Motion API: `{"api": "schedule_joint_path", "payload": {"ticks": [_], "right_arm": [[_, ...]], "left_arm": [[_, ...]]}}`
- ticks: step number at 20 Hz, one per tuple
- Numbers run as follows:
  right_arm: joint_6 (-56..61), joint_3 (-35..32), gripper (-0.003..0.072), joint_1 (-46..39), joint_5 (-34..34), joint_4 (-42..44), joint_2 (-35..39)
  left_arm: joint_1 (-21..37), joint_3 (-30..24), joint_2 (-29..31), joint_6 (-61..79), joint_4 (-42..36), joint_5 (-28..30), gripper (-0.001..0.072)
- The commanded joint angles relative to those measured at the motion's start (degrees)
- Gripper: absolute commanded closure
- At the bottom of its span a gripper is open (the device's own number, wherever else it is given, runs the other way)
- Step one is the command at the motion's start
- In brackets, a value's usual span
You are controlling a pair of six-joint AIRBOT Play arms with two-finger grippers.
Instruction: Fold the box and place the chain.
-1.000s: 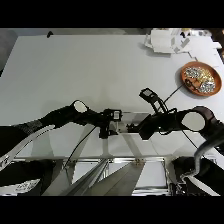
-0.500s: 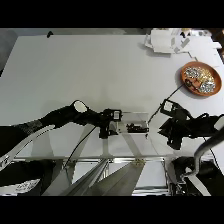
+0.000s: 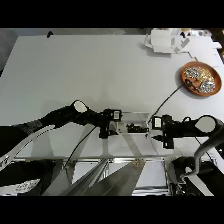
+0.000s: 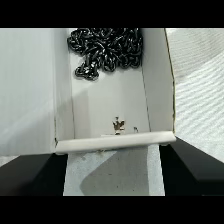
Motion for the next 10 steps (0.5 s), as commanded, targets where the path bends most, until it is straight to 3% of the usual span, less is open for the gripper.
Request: {"api": "schedule_joint_path", "payload": {"ticks": [1,6,8,10], "right_arm": [[-8.63,-1.55,0.0331,-0.09,-5.95,3.91,-3.02],[-10.4,-1.55,0.0334,-0.09,-9.29,5.05,-7.34],[-11.93,-1.55,0.0394,-0.09,-9.25,7.32,-7.85],[-13.25,-1.55,0.0394,-0.09,-9.03,9.14,-8.37]], "left_arm": [[0.04,0.0,0.02,0.02,0.0,0.02,0.056],[0.04,0.0,0.02,0.02,0.0,0.02,0.056],[0.04,0.0,0.02,0.02,0.0,0.02,0.056],[0.04,0.0,0.02,0.02,0.0,0.02,0.056]]}}
